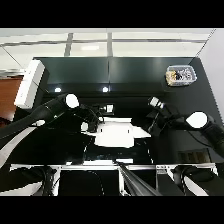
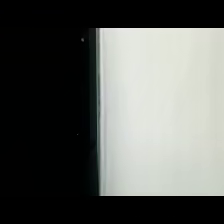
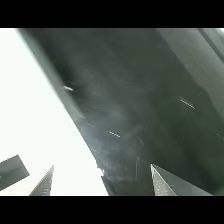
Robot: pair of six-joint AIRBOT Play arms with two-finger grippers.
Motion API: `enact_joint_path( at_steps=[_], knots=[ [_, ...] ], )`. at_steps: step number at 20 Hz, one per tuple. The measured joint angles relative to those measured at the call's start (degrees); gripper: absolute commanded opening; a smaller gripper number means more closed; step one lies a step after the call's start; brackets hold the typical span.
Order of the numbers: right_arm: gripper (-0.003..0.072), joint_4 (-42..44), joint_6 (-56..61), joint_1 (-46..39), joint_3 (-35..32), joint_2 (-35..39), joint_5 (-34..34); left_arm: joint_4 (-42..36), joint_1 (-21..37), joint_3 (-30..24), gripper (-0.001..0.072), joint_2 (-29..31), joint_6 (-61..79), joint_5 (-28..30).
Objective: Fold the box and place the chain.
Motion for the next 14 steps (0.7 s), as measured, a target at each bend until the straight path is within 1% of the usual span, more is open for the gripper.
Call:
enact_joint_path(
  at_steps=[3, 6, 10, 14],
  knots=[
    [0.0704, 2.3, -7.0, 3.4, -2.4, 0.0, -1.7, 0.3, -0.2, 0.1, 0.0025, -0.2, 0.0, 0.5],
    [0.0703, 2.1, -12.4, 6.6, -3.8, -0.3, -2.8, 0.4, -0.2, 0.1, 0.0025, -0.2, 0.0, 1.2],
    [0.0703, 0.5, -16.0, 9.1, -4.4, -1.6, -1.4, 0.5, -0.2, 0.1, 0.0025, -0.3, 0.0, 1.5],
    [0.0703, 2.6, -19.4, 10.3, -4.6, -4.1, -0.7, 0.6, -0.2, 0.1, 0.0025, -0.3, 0.0, 1.7]
  ],
)
